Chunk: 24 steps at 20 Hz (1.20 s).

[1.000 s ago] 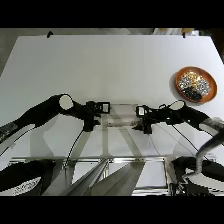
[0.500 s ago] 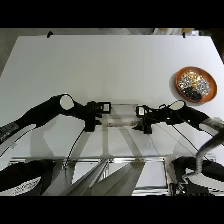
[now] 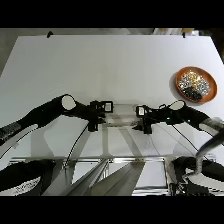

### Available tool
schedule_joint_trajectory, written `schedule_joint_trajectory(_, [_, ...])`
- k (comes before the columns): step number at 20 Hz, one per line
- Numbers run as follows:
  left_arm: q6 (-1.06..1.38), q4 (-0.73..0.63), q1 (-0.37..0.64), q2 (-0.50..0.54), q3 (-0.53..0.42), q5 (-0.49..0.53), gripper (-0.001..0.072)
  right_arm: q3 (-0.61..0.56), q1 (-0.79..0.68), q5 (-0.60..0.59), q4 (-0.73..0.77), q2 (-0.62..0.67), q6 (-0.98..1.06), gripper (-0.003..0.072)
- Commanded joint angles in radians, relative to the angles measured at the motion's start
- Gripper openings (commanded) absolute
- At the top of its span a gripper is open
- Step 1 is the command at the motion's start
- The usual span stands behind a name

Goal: Fold the box and place the chain.

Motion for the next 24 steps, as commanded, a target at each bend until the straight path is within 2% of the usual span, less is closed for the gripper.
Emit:
schedule_joint_trajectory(1, [0.037, -0.058, -0.018, -0.016, 0.0, 0.01, 0.0197, 0.001, 0.0, 0.0, 0.0, 0.0, 0.0, 0.0379])
schedule_joint_trajectory(4, [0.078, -0.12, -0.04, -0.031, 0.0, 0.028, 0.0197, 0.001, 0.0, 0.0, 0.0, 0.0, 0.0, 0.0379])
schedule_joint_trajectory(8, [0.074, -0.132, -0.051, -0.045, 0.0, 0.057, 0.0213, 0.001, 0.0, 0.0, 0.0, 0.0, 0.0, 0.0379])
schedule_joint_trajectory(9, [0.074, -0.132, -0.053, -0.047, 0.0, 0.056, 0.0271, 0.001, 0.0, 0.0, 0.0, 0.0, 0.0, 0.0379])
schedule_joint_trajectory(11, [0.074, -0.133, -0.053, -0.047, 0.0, 0.045, 0.0433, 0.001, 0.0, 0.0, 0.0, 0.0, 0.0, 0.0379])
schedule_joint_trajectory(12, [0.068, -0.132, -0.053, -0.046, 0.0, 0.045, 0.0453, 0.001, 0.0, 0.0, 0.0, 0.0, 0.0, 0.0379])
schedule_joint_trajectory(16, [0.037, -0.1, -0.042, -0.002, 0.0, 0.013, 0.0443, 0.001, 0.0, 0.0, 0.0, 0.0, 0.0, 0.0379])
schedule_joint_trajectory(18, [-0.123, -0.049, -0.015, 0.053, 0.0, -0.026, 0.031, 0.001, 0.0, 0.0, 0.0, 0.0, 0.0, 0.0379])
schedule_joint_trajectory(21, [-0.435, 0.122, 0.05, 0.155, 0.0, -0.149, 0.007, 0.001, 0.0, 0.0, 0.0, 0.0, 0.0, 0.0379])
schedule_joint_trajectory(22, [-0.53, 0.17, 0.075, 0.188, 0.0, -0.176, 0.0021, 0.001, 0.0, 0.0, 0.0, 0.0, 0.0, 0.0379])
schedule_joint_trajectory(24, [-0.755, 0.229, 0.14, 0.254, 0.0, -0.19, 0.0001, 0.001, 0.0, 0.0, 0.0, 0.0, 0.0, 0.0379])
